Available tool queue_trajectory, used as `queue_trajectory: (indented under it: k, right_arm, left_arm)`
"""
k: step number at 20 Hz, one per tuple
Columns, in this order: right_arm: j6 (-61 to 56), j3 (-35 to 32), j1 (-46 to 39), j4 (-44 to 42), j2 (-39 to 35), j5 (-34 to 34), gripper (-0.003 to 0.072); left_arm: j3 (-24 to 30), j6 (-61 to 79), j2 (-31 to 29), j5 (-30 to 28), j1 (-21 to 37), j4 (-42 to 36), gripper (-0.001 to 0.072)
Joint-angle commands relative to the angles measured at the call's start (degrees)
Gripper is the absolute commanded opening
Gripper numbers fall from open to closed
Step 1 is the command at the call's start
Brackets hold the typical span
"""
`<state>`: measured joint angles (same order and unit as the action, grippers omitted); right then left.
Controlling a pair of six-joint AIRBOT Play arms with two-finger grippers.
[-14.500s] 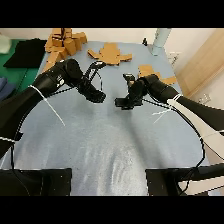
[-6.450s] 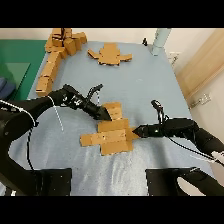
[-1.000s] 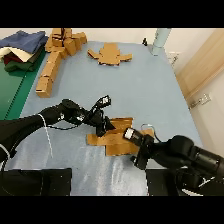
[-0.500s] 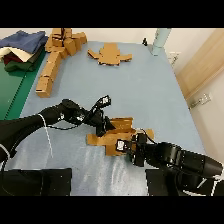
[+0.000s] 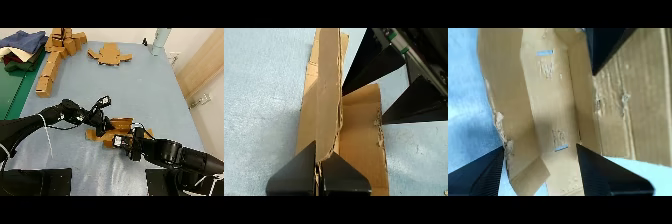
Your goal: Fold the box.
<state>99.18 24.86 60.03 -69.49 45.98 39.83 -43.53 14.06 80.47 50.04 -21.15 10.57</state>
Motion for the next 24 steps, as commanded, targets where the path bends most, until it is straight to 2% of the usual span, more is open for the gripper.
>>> queue_trajectory:
  k: [1,5,16,19,24]
  right_arm:
    - [-2.36,0.79,0.07,0.24,0.02,1.99,0.0666]
    - [-2.8,0.79,0.07,0.13,0.02,4.76,0.0667]
    - [-7.37,0.79,0.04,2.43,0.02,1.53,0.0675]
    - [-13.46,1.84,0.04,6.27,0.02,2.23,0.0675]
    - [-13.9,2.8,0.04,5.86,0.15,2.47,0.0675]
  left_arm:
    - [-0.04,-0.02,0.02,0.02,0.04,-0.09,0.0012]
    - [-0.04,-0.02,0.02,0.02,0.04,-0.09,0.0011]
    - [-0.04,0.0,0.02,0.02,0.04,-0.09,0.0012]
    - [-0.04,-0.02,0.02,0.02,0.04,-0.09,0.0012]
    - [-0.04,-0.02,0.02,0.0,0.04,-0.09,0.0012]
